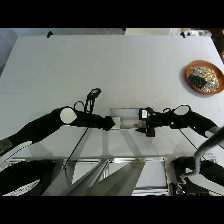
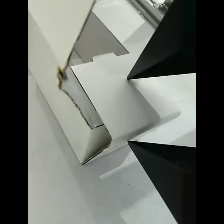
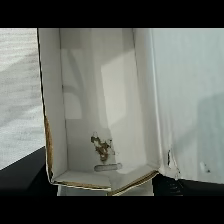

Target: Fold the box and place the chain.

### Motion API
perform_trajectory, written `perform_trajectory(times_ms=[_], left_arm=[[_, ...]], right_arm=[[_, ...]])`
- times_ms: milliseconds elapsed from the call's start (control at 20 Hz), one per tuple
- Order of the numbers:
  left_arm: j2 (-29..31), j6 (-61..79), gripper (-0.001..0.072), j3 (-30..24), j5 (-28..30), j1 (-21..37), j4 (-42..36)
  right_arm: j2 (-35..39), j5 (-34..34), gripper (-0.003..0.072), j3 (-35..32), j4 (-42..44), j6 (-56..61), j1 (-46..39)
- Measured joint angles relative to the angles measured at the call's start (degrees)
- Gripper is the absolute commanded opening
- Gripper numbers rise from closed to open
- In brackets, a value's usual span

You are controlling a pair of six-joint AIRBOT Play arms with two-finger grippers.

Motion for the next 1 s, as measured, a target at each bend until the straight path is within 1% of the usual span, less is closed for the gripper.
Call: perform_trajectory(times_ms=[250, 500, 650, 800, 1000], left_arm=[[-2.73, -6.6, 0.0445, 3.65, 0.55, -1.99, 4.9], [-4.94, -11.39, 0.0444, 6.14, -0.87, -3.41, 9.38], [-5.49, -15.82, 0.0444, 7.61, -2.8, -3.76, 12.94], [-6.51, -20.5, 0.0444, 10.32, -5.09, -4.04, 17.03], [-10.32, -26.99, 0.0444, 15.61, -11.78, -5.14, 22.67]], right_arm=[[0.0, 0.0, 0.0457, 0.0, 0.0, 0.0, 0.0], [0.0, 0.04, 0.0457, 0.0, -0.02, 0.0, 0.0], [0.0, 0.02, 0.0457, 0.0, -0.02, 0.0, 0.0], [0.0, 0.02, 0.0457, 0.0, -0.02, 0.0, 0.0], [0.0, 0.02, 0.0457, 0.0, -0.02, 0.0, 0.0]])
